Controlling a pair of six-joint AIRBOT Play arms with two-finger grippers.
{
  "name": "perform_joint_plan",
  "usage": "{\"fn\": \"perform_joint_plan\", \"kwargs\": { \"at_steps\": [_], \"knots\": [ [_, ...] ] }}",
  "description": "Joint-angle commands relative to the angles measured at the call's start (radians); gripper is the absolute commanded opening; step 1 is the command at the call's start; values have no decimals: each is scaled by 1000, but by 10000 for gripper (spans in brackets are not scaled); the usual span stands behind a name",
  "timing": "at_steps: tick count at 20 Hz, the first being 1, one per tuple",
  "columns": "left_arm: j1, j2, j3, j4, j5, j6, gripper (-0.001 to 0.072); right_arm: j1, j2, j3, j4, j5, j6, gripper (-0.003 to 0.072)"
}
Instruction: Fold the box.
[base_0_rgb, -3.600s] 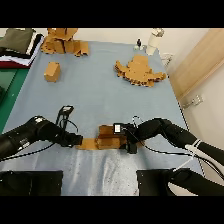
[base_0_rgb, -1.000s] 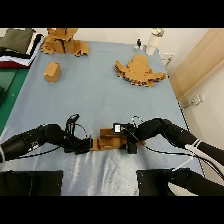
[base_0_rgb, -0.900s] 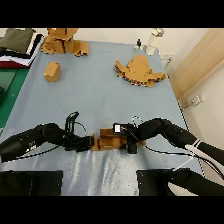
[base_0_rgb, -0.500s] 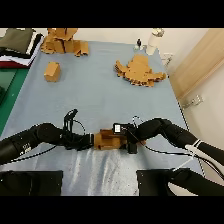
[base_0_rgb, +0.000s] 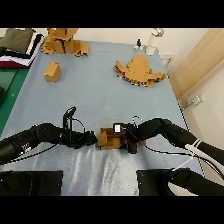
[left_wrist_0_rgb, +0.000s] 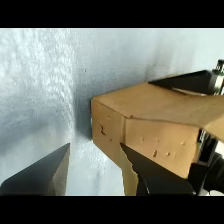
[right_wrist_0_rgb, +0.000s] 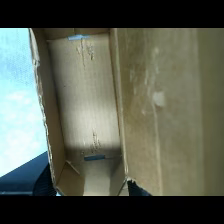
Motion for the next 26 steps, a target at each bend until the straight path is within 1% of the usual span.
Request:
{"fn": "perform_joint_plan", "kwargs": {
  "at_steps": [1,4,8,10,12,14,17,19,20,22,24,26],
  "knots": [
    [0,0,1,2,80,4,473,0,0,1,0,0,0,501],
    [0,0,1,2,94,48,474,0,0,1,0,0,0,501],
    [0,0,0,3,108,48,474,0,0,1,1,0,0,501],
    [-2,0,2,2,74,48,473,0,0,1,0,0,0,501],
    [-5,1,22,3,11,48,473,0,0,1,0,0,0,501],
    [-27,5,42,3,-12,35,473,0,0,1,0,0,0,501],
    [-72,0,48,5,7,-45,474,0,0,1,0,0,0,501],
    [-94,0,48,33,33,-92,474,0,0,1,0,0,0,501],
    [-108,-1,52,66,43,-129,474,0,0,1,1,0,0,501],
    [-146,-32,85,188,35,-251,473,0,0,1,0,0,0,501],
    [-198,-97,158,379,-8,-449,473,0,0,1,0,0,0,501],
    [-248,-166,245,573,-79,-661,473,0,0,1,0,0,0,501]
  ]
}}
